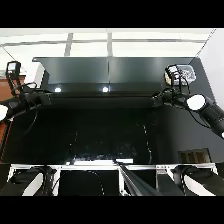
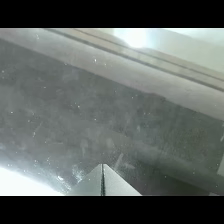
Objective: Fold the box and place the chain.
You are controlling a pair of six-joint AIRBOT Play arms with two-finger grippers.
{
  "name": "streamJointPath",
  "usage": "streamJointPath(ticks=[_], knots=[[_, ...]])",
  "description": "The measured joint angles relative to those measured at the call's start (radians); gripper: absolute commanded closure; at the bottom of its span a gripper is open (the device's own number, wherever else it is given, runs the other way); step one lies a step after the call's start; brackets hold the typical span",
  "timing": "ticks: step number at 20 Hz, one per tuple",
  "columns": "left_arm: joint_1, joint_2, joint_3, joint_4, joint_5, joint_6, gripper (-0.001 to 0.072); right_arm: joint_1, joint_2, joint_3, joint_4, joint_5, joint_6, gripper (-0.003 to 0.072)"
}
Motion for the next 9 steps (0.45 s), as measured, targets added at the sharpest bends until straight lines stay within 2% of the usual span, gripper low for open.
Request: streamJointPath(ticks=[9], knots=[[-0.005,0.009,-0.057,-0.003,0.032,0.006,0.0682,0.0,0.0,-0.002,-0.003,-0.003,-0.001,0.0672]])
